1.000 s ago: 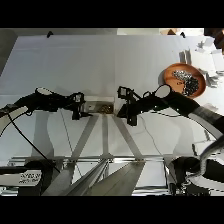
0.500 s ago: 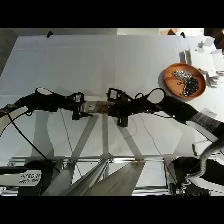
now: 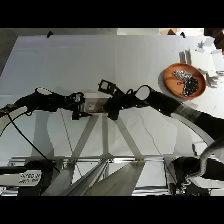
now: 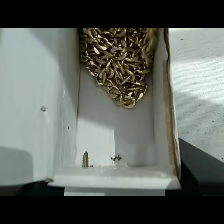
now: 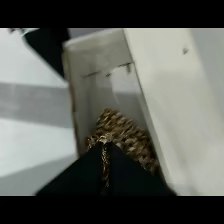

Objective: Fold the box and place the chain.

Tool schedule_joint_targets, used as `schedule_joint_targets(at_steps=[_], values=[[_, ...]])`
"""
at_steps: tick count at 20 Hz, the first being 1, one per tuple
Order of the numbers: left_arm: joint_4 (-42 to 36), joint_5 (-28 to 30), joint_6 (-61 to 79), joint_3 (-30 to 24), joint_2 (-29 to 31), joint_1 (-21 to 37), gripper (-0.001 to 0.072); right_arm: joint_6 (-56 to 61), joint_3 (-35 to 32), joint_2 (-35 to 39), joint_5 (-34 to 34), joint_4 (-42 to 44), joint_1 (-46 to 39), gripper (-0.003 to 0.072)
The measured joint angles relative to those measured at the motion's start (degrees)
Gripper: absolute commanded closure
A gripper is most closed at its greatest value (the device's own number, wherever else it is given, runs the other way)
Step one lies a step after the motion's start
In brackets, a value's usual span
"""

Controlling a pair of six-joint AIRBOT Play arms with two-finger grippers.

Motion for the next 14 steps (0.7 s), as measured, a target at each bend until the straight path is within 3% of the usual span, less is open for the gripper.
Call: schedule_joint_targets(at_steps=[1, 4, 7, 10, 14], values=[[0.0, 0.0, 0.0, 0.0, 0.0, 0.0, 0.0369, 0.6, 0.7, -0.3, 0.2, -0.9, 0.0, 0.0416], [0.0, 0.0, 0.1, 0.0, 0.0, 0.0, 0.0369, 2.3, 1.9, -0.9, 1.6, -3.2, 0.0, 0.0418], [0.0, 0.0, 0.2, 0.0, 0.0, 0.0, 0.0369, 3.6, 2.6, -0.7, 7.2, -4.2, -0.2, 0.0423], [0.0, 0.0, 0.2, 0.0, 0.0, 0.0, 0.0369, 6.7, 6.0, -0.6, 17.5, -5.2, -1.8, 0.0423], [0.0, 0.0, 0.2, 0.0, 0.0, 0.0, 0.0369, 11.1, 15.7, -0.5, 31.3, -6.9, -6.4, 0.0423]])
